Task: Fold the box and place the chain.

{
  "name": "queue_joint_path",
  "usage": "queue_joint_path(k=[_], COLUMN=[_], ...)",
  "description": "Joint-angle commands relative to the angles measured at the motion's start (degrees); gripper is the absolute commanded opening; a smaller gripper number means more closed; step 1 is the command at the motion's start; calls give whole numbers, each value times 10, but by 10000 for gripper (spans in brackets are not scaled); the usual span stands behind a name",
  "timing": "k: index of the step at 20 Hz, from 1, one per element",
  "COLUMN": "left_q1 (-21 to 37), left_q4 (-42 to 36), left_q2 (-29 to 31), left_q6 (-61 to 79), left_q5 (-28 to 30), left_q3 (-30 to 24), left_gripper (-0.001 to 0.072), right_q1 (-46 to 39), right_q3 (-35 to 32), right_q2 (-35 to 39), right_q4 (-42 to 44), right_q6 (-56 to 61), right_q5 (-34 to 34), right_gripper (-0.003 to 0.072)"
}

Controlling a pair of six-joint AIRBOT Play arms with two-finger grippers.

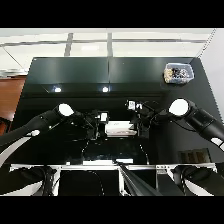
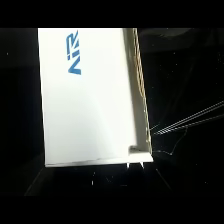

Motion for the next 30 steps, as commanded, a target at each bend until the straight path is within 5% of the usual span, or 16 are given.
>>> queue_joint_path(k=[1,7,10,24,30], left_q1=[0,0,0,0,0], left_q4=[0,0,0,0,0], left_q2=[0,0,0,0,0], left_q6=[0,0,0,0,0], left_q5=[-1,-1,-1,-1,-1], left_q3=[0,0,0,0,0], left_gripper=[462,462,462,462,462], right_q1=[1,1,10,17,3], right_q3=[0,-9,-16,-28,-20], right_q2=[-1,-1,-1,-2,22], right_q4=[-1,-1,-2,-11,-5], right_q6=[2,2,1,5,125], right_q5=[-3,-3,-2,-21,24], right_gripper=[127,142,259,268,267])
